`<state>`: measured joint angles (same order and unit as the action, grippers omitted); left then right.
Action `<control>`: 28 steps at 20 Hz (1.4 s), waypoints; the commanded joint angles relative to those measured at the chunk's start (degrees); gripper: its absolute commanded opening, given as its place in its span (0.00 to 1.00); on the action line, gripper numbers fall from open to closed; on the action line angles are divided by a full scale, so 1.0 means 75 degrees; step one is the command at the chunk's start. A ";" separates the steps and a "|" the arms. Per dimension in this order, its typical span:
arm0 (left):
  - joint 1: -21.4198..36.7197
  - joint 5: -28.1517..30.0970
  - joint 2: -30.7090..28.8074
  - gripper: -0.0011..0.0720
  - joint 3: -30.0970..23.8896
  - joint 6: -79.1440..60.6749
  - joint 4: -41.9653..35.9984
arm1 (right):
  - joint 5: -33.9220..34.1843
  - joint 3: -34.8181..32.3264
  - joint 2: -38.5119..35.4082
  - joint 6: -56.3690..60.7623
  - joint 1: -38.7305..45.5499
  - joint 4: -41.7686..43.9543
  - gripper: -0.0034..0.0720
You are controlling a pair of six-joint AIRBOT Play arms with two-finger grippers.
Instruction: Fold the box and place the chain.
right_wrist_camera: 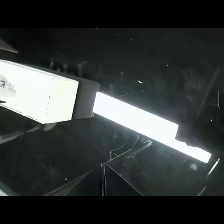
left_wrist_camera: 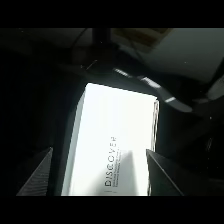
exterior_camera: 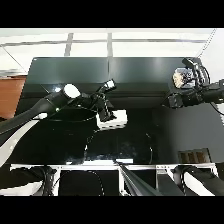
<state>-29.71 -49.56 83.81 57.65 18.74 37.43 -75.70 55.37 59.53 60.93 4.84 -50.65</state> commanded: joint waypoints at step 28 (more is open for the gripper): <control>-0.0921 -0.1938 0.0256 0.34 0.2107 0.3162 0.5351 | 0.0038 -0.0015 -0.0003 0.0020 0.0006 -0.0055 0.07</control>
